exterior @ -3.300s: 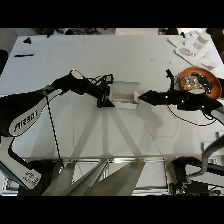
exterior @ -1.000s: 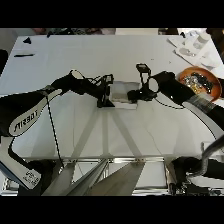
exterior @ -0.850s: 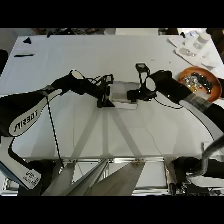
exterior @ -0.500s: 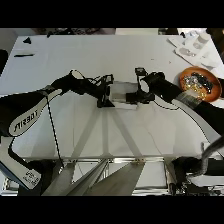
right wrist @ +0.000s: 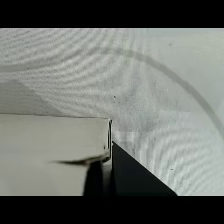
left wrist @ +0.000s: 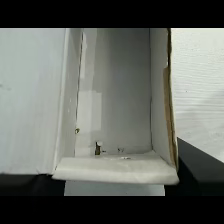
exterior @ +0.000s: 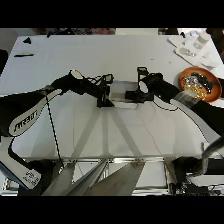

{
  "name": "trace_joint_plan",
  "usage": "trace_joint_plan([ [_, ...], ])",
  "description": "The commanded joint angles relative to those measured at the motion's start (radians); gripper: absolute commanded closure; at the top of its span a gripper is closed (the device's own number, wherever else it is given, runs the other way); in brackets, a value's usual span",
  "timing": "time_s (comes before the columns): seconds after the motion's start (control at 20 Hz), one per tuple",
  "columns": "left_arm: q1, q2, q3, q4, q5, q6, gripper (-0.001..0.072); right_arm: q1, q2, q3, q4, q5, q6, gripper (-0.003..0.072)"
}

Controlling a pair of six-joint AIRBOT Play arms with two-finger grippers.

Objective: Fold the box and place the chain.

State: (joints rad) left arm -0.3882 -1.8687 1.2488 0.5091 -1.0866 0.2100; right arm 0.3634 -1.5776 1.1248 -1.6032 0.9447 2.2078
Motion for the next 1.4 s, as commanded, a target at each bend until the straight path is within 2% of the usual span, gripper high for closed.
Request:
trace_joint_plan([
  [0.0,0.000,0.000,0.000,0.001,-0.002,0.003,0.0453,0.001,0.000,0.002,0.012,-0.006,0.010,0.0674],
  [0.05,0.000,0.000,0.000,0.001,-0.002,0.003,0.0453,0.002,0.001,0.002,0.014,0.000,0.010,0.0624],
  [0.15,0.000,0.000,0.000,0.001,-0.002,0.003,0.0453,0.009,0.013,0.002,0.009,0.014,0.007,0.0328],
  [0.2,0.000,0.000,0.000,0.001,-0.002,0.003,0.0453,0.010,0.026,0.001,0.010,0.014,-0.001,0.0273],
  [0.6,0.000,0.000,0.000,0.001,-0.002,0.003,0.0453,0.009,0.273,0.001,-0.002,0.088,-0.112,0.0274],
  [0.8,0.000,0.000,0.000,0.001,-0.002,0.003,0.0453,-0.013,0.455,0.001,-0.117,0.087,-0.211,0.0279],
  [0.95,0.000,0.000,0.000,0.001,-0.002,0.003,0.0453,-0.138,0.563,0.001,-0.124,0.108,-0.278,0.0280],
  [1.05,0.000,0.000,0.000,0.001,-0.002,0.003,0.0453,-0.248,0.598,0.001,-0.137,0.176,-0.354,0.0280],
  [1.15,0.000,0.000,0.000,0.001,-0.002,0.003,0.0453,-0.362,0.602,0.001,-0.173,0.243,-0.470,0.0279],
  [1.35,0.000,0.000,0.000,0.001,-0.002,0.003,0.0453,-0.597,0.549,0.001,-0.158,0.223,-0.596,0.0275],
])
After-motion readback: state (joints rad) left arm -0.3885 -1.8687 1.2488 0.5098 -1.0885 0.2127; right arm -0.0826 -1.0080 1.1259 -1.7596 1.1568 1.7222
